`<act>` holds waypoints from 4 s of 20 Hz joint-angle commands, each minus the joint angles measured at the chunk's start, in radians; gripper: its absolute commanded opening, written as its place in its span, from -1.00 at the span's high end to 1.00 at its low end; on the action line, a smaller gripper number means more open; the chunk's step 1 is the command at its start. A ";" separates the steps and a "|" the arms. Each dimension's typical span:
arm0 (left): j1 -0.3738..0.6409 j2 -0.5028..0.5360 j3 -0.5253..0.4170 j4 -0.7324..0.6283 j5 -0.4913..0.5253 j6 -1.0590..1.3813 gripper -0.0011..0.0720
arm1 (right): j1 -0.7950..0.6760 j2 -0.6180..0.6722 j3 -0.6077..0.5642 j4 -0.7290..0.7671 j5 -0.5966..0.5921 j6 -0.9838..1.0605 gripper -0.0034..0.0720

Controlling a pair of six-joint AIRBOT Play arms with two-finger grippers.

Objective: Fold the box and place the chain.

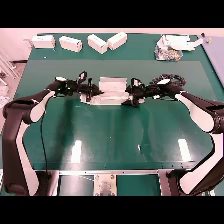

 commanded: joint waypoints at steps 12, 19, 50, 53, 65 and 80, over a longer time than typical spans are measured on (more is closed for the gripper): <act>0.000 -0.001 0.000 0.000 0.000 0.000 0.91 | 0.003 -0.046 0.048 -0.002 0.035 0.011 -0.72; 0.000 -0.001 0.000 0.000 0.000 0.000 0.91 | 0.002 -0.046 0.059 -0.001 0.058 0.011 -0.60; 0.000 -0.001 0.000 0.000 0.002 0.000 0.91 | 0.000 -0.061 0.058 0.006 0.063 -0.027 -0.35; 0.000 -0.001 0.000 0.000 0.005 0.000 0.91 | 0.000 -0.061 0.058 0.006 0.064 -0.027 -0.35; 0.000 0.000 0.000 -0.009 0.006 0.000 0.91 | 0.000 -0.061 0.058 0.006 0.064 -0.027 -0.35; 0.000 0.000 0.000 -0.036 -0.035 -0.092 -0.26 | 0.000 -0.061 0.058 0.006 0.064 -0.027 -0.35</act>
